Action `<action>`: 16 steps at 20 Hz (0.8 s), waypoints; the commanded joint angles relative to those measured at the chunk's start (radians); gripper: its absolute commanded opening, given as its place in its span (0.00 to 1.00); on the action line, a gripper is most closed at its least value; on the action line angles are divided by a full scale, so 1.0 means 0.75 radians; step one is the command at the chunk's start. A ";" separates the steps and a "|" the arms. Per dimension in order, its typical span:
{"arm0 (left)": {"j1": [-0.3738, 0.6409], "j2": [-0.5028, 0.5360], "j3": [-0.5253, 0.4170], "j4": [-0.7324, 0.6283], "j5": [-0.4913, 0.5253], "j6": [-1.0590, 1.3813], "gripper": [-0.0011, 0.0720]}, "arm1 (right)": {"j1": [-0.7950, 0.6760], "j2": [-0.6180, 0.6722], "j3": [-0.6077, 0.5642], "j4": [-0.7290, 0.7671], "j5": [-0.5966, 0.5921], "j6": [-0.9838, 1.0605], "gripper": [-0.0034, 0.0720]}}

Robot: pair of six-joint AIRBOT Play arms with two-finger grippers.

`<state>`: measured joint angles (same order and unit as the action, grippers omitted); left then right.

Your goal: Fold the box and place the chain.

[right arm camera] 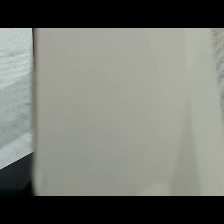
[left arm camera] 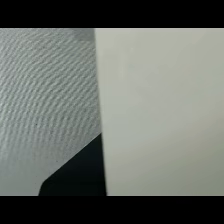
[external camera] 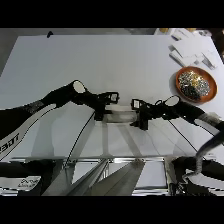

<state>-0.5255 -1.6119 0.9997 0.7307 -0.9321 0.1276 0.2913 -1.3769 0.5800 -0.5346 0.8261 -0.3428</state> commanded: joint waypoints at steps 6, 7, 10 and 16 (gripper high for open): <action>0.000 0.001 0.002 0.000 0.001 -0.001 0.06 | -0.059 -0.001 -0.003 -0.074 0.012 0.102 0.87; 0.000 0.001 0.002 0.000 0.001 -0.001 0.06 | -0.057 -0.001 -0.003 -0.068 0.021 0.092 0.92; 0.000 0.001 0.002 0.000 0.001 -0.001 0.06 | -0.057 -0.003 -0.003 -0.013 0.035 0.024 0.92; 0.000 0.001 0.002 0.000 0.001 -0.001 0.06 | -0.038 -0.013 -0.003 -0.008 0.028 -0.010 0.91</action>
<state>-0.5255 -1.6119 0.9997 0.7303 -0.9321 0.1272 0.2527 -1.3842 0.5781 -0.5495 0.8505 -0.3279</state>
